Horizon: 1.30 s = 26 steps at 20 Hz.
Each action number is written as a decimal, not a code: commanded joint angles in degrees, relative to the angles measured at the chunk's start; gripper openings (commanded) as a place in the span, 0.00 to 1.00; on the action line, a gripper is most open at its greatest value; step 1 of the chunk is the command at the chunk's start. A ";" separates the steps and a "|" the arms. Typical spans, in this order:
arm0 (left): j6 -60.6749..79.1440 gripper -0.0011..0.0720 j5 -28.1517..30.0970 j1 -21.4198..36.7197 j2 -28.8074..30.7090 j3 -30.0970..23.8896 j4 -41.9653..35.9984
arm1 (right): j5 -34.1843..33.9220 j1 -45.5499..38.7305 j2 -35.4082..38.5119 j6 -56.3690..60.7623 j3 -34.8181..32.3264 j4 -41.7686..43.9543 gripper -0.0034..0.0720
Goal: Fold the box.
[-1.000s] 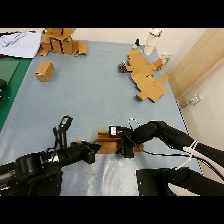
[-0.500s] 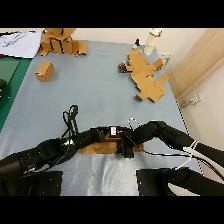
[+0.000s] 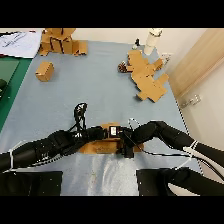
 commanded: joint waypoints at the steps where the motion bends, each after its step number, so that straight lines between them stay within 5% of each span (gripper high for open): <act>1: 3.61 0.03 4.74 0.35 -0.70 0.46 -1.86 | 0.00 0.02 -0.04 0.00 0.00 0.00 0.49; 10: 10.60 0.03 4.92 1.64 -1.09 1.97 -5.03 | 0.00 0.02 -0.04 0.00 0.00 0.00 0.49; 19: 33.79 0.03 27.04 10.80 27.28 0.57 -5.27 | 0.00 0.00 -0.04 0.00 0.00 -0.02 0.49; 26: 72.22 0.03 38.60 10.69 32.79 -7.41 -24.35 | 0.00 0.00 -0.04 0.00 0.00 -0.02 0.49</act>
